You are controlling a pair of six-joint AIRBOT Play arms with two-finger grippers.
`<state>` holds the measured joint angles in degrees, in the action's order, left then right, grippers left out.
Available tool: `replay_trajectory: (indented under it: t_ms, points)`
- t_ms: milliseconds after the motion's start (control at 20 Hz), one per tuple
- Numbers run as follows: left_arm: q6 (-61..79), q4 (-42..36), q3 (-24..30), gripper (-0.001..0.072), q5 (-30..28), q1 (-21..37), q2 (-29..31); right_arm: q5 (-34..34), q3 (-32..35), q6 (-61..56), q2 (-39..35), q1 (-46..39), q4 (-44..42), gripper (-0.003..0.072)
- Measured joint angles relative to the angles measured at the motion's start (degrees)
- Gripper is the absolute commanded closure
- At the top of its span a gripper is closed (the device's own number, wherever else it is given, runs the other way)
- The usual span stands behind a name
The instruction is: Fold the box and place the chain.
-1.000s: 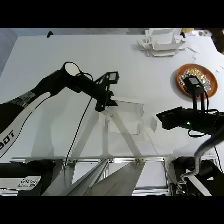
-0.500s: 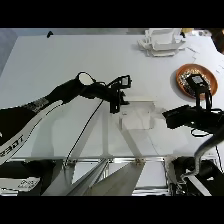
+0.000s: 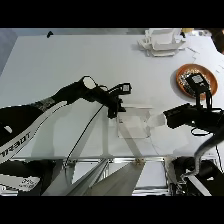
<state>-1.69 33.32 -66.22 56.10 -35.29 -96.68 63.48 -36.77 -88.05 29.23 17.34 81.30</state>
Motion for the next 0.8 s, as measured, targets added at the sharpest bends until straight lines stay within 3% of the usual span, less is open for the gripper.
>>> replay_trajectory:
  t_ms: [800]
  points:
    - [-3.0,0.8,0.0,0.0708,-4.9,0.0,-0.6,-0.1,0.0,0.2,0.0,0.0,0.1,0.039]
